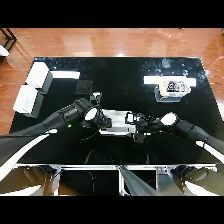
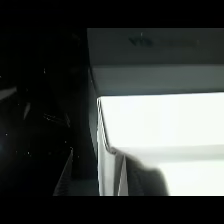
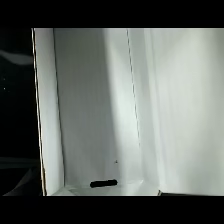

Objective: Fold the box and place the chain.

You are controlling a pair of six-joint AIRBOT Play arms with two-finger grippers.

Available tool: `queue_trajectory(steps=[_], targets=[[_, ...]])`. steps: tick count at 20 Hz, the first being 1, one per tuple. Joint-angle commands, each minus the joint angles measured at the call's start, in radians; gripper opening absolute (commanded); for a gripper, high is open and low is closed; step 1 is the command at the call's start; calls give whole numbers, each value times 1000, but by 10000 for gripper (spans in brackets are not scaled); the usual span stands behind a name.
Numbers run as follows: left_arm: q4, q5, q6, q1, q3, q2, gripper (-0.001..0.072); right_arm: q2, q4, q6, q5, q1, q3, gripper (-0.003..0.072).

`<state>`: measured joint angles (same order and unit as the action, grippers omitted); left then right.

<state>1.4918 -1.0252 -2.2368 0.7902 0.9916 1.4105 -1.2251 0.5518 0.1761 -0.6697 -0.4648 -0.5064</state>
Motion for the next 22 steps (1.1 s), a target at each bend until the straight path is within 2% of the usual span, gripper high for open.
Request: queue_trajectory(steps=[1,7,8,10,22], targets=[[16,-8,-15,0,19,10,435,0,0,0,-1,-1,0,353],[14,-51,-16,1,76,73,433,0,0,0,-1,-1,0,354],[13,-54,-14,1,81,79,422,0,0,0,-1,-1,0,353],[6,-63,-2,1,82,83,353,0,0,0,-1,-1,0,353],[-16,-57,9,0,82,89,353,0,0,0,-1,-1,0,353]])
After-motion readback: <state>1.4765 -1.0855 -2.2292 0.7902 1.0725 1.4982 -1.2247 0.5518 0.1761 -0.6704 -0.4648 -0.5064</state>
